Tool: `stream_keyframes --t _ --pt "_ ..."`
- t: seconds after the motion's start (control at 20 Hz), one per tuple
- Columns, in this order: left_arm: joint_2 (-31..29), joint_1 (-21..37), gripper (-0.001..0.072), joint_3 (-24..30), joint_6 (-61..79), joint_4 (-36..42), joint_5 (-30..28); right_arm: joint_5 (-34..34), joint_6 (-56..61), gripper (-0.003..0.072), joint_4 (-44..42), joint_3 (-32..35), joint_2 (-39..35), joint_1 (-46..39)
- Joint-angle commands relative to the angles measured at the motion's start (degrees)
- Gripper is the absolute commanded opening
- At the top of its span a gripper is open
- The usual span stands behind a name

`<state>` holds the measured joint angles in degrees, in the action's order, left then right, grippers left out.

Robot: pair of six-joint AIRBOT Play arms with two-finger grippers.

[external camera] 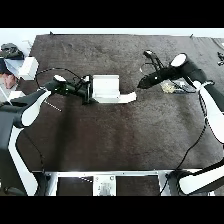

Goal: Fold the box and place the chain.

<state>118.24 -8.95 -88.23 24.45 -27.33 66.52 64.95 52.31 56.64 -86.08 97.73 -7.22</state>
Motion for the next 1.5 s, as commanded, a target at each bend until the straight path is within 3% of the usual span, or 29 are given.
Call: stream_keyframes --t 0.0,0.2,0.5,0.6,0.9,0.95,1.0,1.45 --pt "0.04 -0.04 0.0347 0.02 0.04 0.00 -0.02 -6.36 7.96 -0.0013 -0.57 6.01 -0.28 -2.25" --pt "0.04 -0.04 0.0347 0.02 0.02 0.00 -0.02 -12.98 7.15 -0.0013 -5.42 12.72 0.09 -1.29" --pt "0.04 -0.04 0.0347 0.02 0.02 0.00 0.00 -10.29 -0.68 -0.0012 -20.35 14.69 5.16 2.27" --pt "0.04 -0.04 0.0347 0.02 0.02 0.02 0.00 -10.54 -1.31 0.0137 -22.82 14.58 4.79 3.48" --pt "0.04 -0.04 0.0347 0.02 0.02 0.02 0.02 -14.67 -1.27 0.0153 -23.58 14.29 1.18 5.01" --pt "0.04 -0.04 0.0347 0.02 0.02 0.02 0.00 -14.64 -1.25 0.0359 -23.69 14.05 0.96 5.03" --pt "0.04 -0.04 0.0347 0.02 0.02 0.02 0.02 -14.25 -1.29 0.0455 -23.69 13.51 0.98 5.03" --pt "0.04 -0.04 0.0347 0.02 0.02 0.42 0.02 -12.74 -0.33 0.0437 -24.98 12.39 1.09 7.96"
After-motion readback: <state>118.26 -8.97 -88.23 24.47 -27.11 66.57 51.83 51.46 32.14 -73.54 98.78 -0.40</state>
